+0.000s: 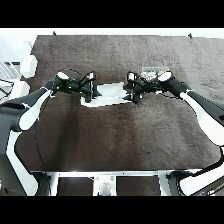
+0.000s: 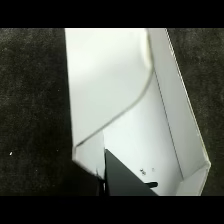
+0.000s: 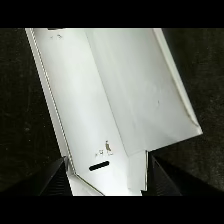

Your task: Fold the box and place the chain.

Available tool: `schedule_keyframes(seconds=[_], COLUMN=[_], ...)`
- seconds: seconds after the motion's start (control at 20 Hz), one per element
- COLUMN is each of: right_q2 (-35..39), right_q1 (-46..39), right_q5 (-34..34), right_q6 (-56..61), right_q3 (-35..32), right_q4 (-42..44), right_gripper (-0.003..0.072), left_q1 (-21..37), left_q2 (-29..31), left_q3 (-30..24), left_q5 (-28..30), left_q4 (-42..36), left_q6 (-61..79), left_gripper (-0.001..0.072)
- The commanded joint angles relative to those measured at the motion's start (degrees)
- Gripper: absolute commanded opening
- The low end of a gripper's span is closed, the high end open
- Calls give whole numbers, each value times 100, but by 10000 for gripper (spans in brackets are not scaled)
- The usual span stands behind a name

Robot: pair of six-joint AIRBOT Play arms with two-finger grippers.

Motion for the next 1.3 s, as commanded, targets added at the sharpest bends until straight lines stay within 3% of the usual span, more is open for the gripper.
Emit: schedule_keyframes(seconds=[0.0,0.6,1.25], right_q2=[-234,-1064,-1593], right_q1=[-39,-247,-247], right_q5=[369,1827,1864], right_q6=[15,17,-179], right_q3=[284,997,1272], right_q4=[20,485,643], right_gripper=[607,607,607], left_q1=[0,0,0], left_q2=[-2,-2,-2], left_q3=[7,7,7], left_q5=[0,0,2], left_q4=[0,0,0], left_q6=[0,2,2], left_gripper=[21,21,21])
